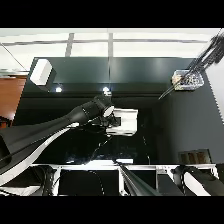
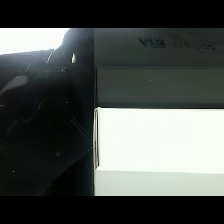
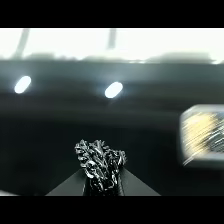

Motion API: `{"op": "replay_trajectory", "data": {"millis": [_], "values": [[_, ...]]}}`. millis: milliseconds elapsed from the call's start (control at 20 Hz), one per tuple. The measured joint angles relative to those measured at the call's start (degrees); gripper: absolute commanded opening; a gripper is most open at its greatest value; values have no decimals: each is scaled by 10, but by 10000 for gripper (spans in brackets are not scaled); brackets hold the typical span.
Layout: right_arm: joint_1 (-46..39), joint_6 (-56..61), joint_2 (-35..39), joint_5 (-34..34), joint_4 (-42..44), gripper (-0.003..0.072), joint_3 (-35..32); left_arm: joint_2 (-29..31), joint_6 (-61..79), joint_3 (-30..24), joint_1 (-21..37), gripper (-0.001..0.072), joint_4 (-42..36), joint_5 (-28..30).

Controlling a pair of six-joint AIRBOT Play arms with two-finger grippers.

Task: Fold the box and place the chain.

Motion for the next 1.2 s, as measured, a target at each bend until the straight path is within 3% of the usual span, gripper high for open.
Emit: {"op": "replay_trajectory", "data": {"millis": [300,550,900,1200], "values": [[50,-82,72,74,165,8,-152,0,0,0,0,27,0,0],[100,-105,83,50,267,8,-215,0,0,0,0,27,0,0],[173,-111,85,-53,300,8,-269,0,0,0,0,27,0,0],[185,-111,83,-92,287,8,-328,0,0,0,0,27,0,0]]}}
